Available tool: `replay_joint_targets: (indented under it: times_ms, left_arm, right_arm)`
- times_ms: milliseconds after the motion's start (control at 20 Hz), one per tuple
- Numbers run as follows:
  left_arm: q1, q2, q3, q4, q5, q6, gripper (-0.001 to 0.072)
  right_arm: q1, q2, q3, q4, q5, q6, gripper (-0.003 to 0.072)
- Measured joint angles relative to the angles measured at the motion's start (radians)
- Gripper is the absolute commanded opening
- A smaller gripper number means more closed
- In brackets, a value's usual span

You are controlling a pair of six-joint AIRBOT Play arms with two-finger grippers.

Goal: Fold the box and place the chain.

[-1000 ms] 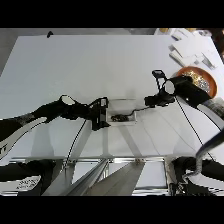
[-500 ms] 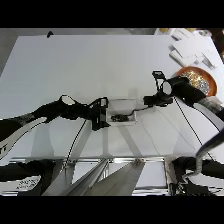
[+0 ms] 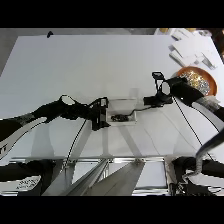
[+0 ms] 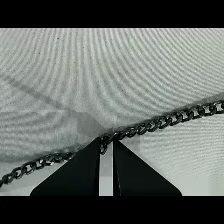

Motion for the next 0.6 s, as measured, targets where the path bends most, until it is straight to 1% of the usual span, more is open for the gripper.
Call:
replay_joint_targets:
  times_ms: [150, 350, 600]
  left_arm:
    - [0.000, 0.000, 0.000, 0.000, 0.000, 0.000, 0.0107]
    - [0.000, 0.000, 0.000, 0.000, 0.000, 0.000, 0.0107]
    - [0.000, 0.000, 0.000, 0.000, 0.000, 0.000, 0.0107]
  right_arm:
    - [0.032, 0.058, 0.000, -0.005, 0.031, -0.026, 0.0017]
    - [0.120, 0.198, 0.000, -0.006, 0.061, -0.042, 0.0017]
    - [0.247, 0.363, 0.000, 0.076, 0.072, -0.033, 0.0017]
